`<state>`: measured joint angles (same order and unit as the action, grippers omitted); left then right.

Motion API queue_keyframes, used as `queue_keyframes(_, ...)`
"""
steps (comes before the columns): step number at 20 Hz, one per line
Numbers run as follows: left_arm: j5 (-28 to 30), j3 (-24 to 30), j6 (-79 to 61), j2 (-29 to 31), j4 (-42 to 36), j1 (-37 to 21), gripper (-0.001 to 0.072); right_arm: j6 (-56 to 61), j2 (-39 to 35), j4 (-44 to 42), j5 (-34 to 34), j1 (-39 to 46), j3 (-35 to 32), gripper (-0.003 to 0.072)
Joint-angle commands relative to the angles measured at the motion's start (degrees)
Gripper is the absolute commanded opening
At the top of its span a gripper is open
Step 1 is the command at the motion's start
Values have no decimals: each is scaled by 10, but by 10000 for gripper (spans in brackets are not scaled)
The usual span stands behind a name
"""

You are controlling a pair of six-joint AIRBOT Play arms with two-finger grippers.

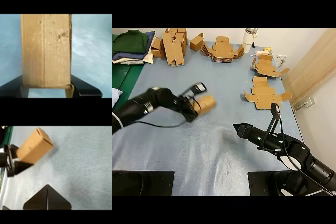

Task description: Fold the box.

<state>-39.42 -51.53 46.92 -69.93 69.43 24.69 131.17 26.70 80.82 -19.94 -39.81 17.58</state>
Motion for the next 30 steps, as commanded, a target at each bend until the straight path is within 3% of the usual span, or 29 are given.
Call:
queue_keyframes(1,51,-23,52,-1,30,-112,357,5,-1,5,-2,2,1,3)
queue_keyframes(4,99,-32,52,-13,30,-217,357,9,5,6,-2,2,1,3)
queue_keyframes(8,63,-115,72,-100,29,-300,357,18,28,9,-1,4,1,3)
queue_keyframes(12,16,-258,131,-227,31,-320,357,29,50,11,5,21,1,3)
queue_keyframes(15,11,-360,184,-310,30,-324,357,29,53,11,5,31,1,3)
queue_keyframes(19,-67,-492,209,-415,30,-325,357,29,53,19,5,35,1,3)
queue_keyframes(22,-80,-546,234,-460,30,-326,356,29,53,19,5,35,1,3)
queue_keyframes(24,-81,-552,234,-464,30,-326,358,29,53,26,5,35,1,3)
queue_keyframes(25,-81,-552,234,-464,30,-326,396,29,54,30,5,35,1,3)
queue_keyframes(26,-82,-552,234,-464,30,-327,648,29,55,30,5,35,1,3)
queue_keyframes(27,-86,-552,235,-464,30,-327,704,29,57,30,5,35,1,3)
queue_keyframes(30,-132,-552,235,-455,33,-327,705,29,59,30,5,35,1,3)
